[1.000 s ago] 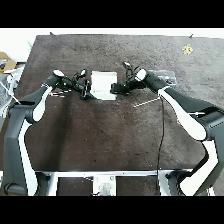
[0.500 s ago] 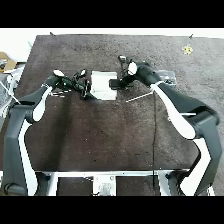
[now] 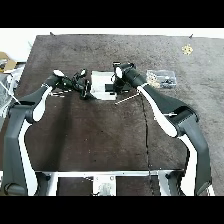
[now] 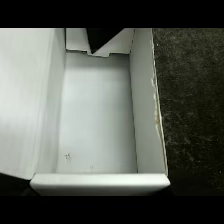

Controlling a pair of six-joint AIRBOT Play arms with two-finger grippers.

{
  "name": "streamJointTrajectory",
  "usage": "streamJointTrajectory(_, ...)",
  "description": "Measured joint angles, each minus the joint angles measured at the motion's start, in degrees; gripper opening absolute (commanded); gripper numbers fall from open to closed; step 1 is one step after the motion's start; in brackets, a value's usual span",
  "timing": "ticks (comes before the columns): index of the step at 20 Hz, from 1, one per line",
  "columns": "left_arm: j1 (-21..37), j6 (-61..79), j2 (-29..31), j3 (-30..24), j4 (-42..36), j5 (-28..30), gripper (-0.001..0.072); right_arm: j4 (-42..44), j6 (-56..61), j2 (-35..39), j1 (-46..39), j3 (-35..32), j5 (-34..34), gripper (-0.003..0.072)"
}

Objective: Fold the box and place the chain.

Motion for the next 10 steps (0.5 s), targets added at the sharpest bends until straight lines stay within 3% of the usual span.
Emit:
streamJointTrajectory(2, 0.0, 0.0, 0.0, 0.0, 0.0, 0.0, 0.0467, -1.1, 1.9, -0.4, 0.3, 0.2, 0.0, 0.0304)
streamJointTrajectory(4, 0.0, 0.0, 0.0, 0.0, 0.0, 0.0, 0.0467, -2.0, 3.7, -0.7, 0.6, 0.4, 0.0, 0.0206)
streamJointTrajectory(8, 0.0, 0.0, 0.0, 0.0, 0.0, 0.0, 0.0467, -3.6, 5.3, -0.9, 0.9, 0.4, -0.2, 0.0197)
streamJointTrajectory(9, 0.0, 0.0, 0.0, 0.0, 0.0, 0.0, 0.0467, -3.8, 5.7, -0.9, 0.9, 0.4, -0.2, 0.0137)
streamJointTrajectory(10, 0.0, 0.0, 0.0, 0.0, 0.0, 0.0, 0.0467, -4.2, 6.1, -0.9, 0.9, 0.4, -0.2, 0.0137)
